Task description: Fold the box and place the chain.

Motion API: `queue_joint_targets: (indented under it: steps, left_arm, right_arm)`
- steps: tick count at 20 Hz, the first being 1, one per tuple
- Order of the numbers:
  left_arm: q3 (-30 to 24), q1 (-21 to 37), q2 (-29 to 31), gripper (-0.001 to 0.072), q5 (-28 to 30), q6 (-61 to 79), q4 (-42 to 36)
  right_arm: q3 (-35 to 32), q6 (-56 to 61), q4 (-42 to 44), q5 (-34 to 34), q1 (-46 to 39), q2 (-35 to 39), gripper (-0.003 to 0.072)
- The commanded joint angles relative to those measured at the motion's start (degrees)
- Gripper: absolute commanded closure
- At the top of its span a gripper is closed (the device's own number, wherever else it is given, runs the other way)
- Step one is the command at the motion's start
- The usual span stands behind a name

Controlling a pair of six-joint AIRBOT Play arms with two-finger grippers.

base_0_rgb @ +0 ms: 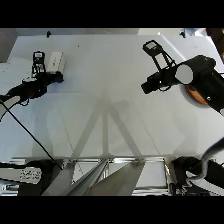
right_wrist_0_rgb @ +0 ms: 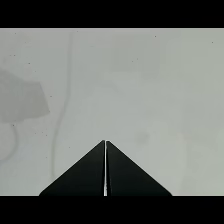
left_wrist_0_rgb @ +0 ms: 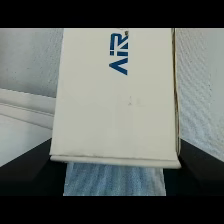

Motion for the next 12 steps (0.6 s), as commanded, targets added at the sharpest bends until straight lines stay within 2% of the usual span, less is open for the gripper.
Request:
queue_joint_targets:
  steps: [1,2,4,9,12]
  left_arm:
    - [0.0,0.1,1.0,0.0189,-2.0,-0.1,0.0]
    - [0.0,0.1,1.7,0.0177,-2.8,-0.1,0.0]
    - [0.0,0.1,3.0,0.0020,-2.9,0.0,0.2]
    - [0.0,0.1,4.9,0.0013,-3.6,0.0,2.3]
    - [0.0,0.1,8.5,0.0013,-3.6,0.0,3.0]
  right_arm:
    - [0.0,0.0,0.0,0.0,0.0,0.0,0.0678]
    - [0.0,0.0,0.0,0.0,0.0,0.0,0.0678]
    - [0.0,0.0,0.0,0.0,0.0,0.0,0.0678]
    - [0.0,0.0,0.0,0.0,0.0,0.0,0.0678]
    - [0.0,0.0,0.0,0.0,0.0,0.0,0.0678]
